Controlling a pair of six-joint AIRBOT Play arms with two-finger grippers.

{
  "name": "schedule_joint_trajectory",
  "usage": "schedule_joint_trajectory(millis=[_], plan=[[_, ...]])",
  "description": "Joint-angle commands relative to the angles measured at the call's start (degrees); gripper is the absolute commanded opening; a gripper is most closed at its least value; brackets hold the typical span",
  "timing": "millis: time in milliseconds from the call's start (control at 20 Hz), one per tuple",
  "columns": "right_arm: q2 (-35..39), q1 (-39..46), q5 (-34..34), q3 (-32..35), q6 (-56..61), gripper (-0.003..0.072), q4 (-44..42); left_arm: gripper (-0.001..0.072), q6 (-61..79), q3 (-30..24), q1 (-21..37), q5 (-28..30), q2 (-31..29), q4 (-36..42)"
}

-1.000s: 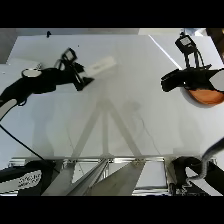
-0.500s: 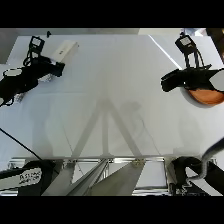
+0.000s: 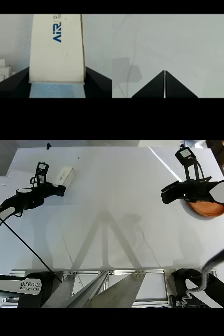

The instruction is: Fold the box and place the chain.

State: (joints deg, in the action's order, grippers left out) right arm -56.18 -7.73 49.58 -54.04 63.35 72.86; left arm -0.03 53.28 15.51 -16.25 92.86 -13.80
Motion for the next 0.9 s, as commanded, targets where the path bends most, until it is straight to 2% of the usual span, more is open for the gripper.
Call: schedule_joint_trajectory(millis=[0, 150, 400, 850], plan=[[0.0, 0.0, 0.0, -0.1, 0.0, 0.0010, 0.0, 0.0701, 0.0, 0.0, 0.2, 0.6, 0.5, -0.3], [0.0, 0.0, 0.0, -0.1, 0.0, 0.0010, 0.0, 0.0701, 0.0, 0.0, 0.3, 0.4, -2.3, -0.4], [0.0, 0.0, 0.0, -0.1, 0.0, 0.0010, 0.0, 0.0700, -1.0, 0.0, 0.3, -1.7, -11.2, -0.4], [0.0, 0.0, 0.0, -0.1, 0.0, 0.0010, 0.0, 0.0699, -5.6, 0.0, 0.3, -16.5, -20.7, -0.4]])
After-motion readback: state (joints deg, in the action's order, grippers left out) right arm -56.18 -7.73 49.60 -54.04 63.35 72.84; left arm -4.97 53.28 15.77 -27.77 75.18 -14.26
